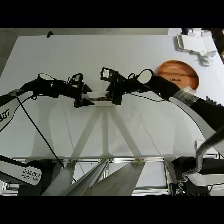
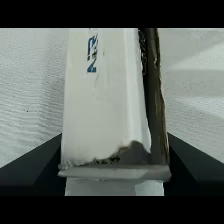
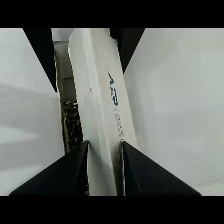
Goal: Fold the box and place the chain.
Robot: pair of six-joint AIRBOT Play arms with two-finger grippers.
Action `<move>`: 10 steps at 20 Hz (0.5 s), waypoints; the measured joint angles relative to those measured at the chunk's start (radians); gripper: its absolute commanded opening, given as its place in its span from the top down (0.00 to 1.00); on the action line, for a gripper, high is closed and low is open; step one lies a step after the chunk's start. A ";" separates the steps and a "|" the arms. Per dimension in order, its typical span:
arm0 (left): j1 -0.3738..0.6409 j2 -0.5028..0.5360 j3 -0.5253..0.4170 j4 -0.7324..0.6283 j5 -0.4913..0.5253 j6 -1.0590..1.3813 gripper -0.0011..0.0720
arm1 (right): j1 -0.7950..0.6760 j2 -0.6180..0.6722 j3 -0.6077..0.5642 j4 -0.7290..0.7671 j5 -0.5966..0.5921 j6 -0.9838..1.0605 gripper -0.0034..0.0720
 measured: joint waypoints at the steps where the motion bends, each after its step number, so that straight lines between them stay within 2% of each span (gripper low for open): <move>1: 0.000 0.000 0.000 0.001 0.000 0.001 0.47 | 0.002 0.001 -0.002 -0.001 0.003 0.000 0.75; 6: 0.000 0.000 0.000 0.002 -0.003 0.002 0.47 | 0.006 0.002 -0.007 -0.007 0.058 0.003 0.74; 9: 0.000 0.000 0.000 0.001 -0.001 0.000 0.47 | 0.006 0.002 -0.011 -0.008 0.079 0.015 0.56; 10: 0.000 0.000 0.000 0.000 -0.001 0.000 0.47 | 0.006 0.002 -0.013 -0.008 0.085 0.018 0.56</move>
